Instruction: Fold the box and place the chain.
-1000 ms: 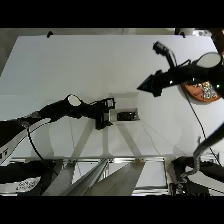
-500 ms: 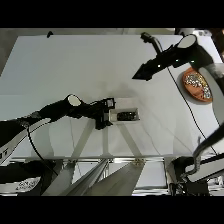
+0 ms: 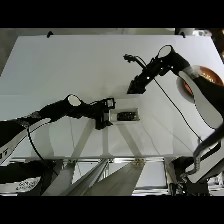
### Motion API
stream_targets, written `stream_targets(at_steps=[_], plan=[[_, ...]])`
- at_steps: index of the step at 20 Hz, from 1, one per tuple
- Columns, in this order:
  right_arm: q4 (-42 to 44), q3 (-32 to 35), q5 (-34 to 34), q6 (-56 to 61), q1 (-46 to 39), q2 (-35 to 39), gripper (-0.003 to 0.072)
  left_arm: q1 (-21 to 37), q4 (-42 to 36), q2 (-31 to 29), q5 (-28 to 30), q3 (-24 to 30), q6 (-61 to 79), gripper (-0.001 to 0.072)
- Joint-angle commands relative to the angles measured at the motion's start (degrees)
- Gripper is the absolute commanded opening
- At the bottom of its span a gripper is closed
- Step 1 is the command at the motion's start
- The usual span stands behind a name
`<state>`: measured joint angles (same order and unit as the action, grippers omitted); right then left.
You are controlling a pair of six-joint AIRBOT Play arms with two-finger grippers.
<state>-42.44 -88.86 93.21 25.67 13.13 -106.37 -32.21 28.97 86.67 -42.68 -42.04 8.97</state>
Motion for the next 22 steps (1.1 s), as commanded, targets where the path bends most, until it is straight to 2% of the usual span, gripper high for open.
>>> stream_targets(at_steps=[1,2,4,6,9,12,13,14,15,16,20,21,22], plan=[[0.59,0.22,6.56,1.05,1.70,0.61,0.0069,-0.02,0.00,-0.04,0.02,0.02,0.00,0.0010],[0.57,0.96,6.51,1.38,1.75,1.81,0.0087,-0.02,0.00,-0.04,0.00,0.02,0.00,0.0010],[-1.01,3.87,4.20,1.05,1.75,5.60,0.0217,-0.02,0.00,-0.04,0.00,0.02,0.00,0.0010],[-2.86,9.18,-1.01,-2.27,1.75,11.28,0.0307,-0.02,0.00,-0.04,0.00,0.02,0.00,0.0010],[-3.37,19.67,-10.32,-8.35,1.92,19.52,0.0309,-0.02,0.00,-0.04,0.02,0.02,0.00,0.0010],[-7.28,25.51,-13.38,-8.59,2.97,21.62,0.0309,-0.02,0.00,-0.04,0.02,0.02,0.00,0.0010],[-7.78,26.49,-13.73,-8.61,3.63,21.62,0.0310,-0.02,0.00,-0.04,0.02,0.02,0.00,0.0010],[-7.65,26.84,-13.97,-8.61,4.39,21.62,0.0351,-0.02,0.00,-0.04,0.00,0.02,0.00,0.0010],[-7.63,26.86,-14.69,-8.59,5.33,21.94,0.0439,-0.02,0.00,-0.04,0.02,0.02,0.00,0.0010],[-7.65,26.86,-15.61,-8.61,6.16,22.60,0.0467,-0.02,0.00,-0.04,0.00,0.02,0.00,0.0010],[-9.16,28.00,-17.53,-8.63,8.59,26.14,0.0467,-0.02,0.00,-0.02,0.02,0.02,0.00,0.0010],[-10.49,29.40,-19.43,-8.68,8.90,27.54,0.0467,-0.02,0.00,-0.04,0.02,0.02,0.00,0.0010],[-11.47,31.19,-22.58,-8.81,8.96,29.05,0.0501,-0.02,-0.02,-0.04,0.00,0.02,0.00,0.0010]])
